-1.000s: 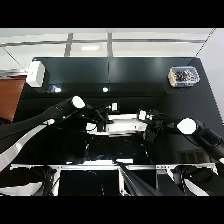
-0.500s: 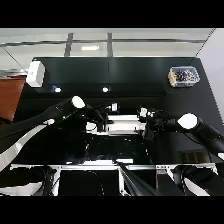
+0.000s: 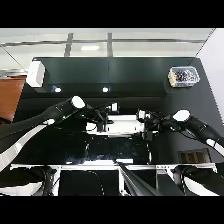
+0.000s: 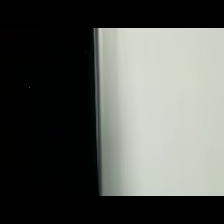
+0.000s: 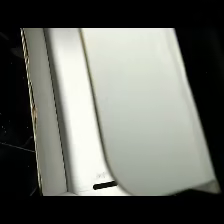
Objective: Fold the box and place the chain.
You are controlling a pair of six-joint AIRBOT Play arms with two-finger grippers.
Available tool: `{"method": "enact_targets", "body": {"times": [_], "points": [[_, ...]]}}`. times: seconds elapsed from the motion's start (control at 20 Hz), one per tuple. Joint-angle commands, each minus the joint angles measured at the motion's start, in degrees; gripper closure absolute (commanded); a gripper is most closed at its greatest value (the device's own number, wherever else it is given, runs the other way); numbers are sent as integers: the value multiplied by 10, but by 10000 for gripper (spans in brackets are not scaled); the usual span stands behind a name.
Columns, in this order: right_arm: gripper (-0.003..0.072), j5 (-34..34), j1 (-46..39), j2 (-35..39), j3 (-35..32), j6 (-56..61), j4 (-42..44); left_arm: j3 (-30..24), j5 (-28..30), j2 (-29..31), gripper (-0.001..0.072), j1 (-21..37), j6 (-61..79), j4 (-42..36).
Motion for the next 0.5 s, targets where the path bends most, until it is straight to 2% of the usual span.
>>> {"method": "enact_targets", "body": {"times": [0.0, 0.45], "points": [[-28, 3, -5, -23, 1, -34, 11, 0, 2, 0, 689, 0, 0, 0], [-28, 5, 15, -24, 1, -32, -24, 0, 2, 0, 689, 0, 0, 0]]}}
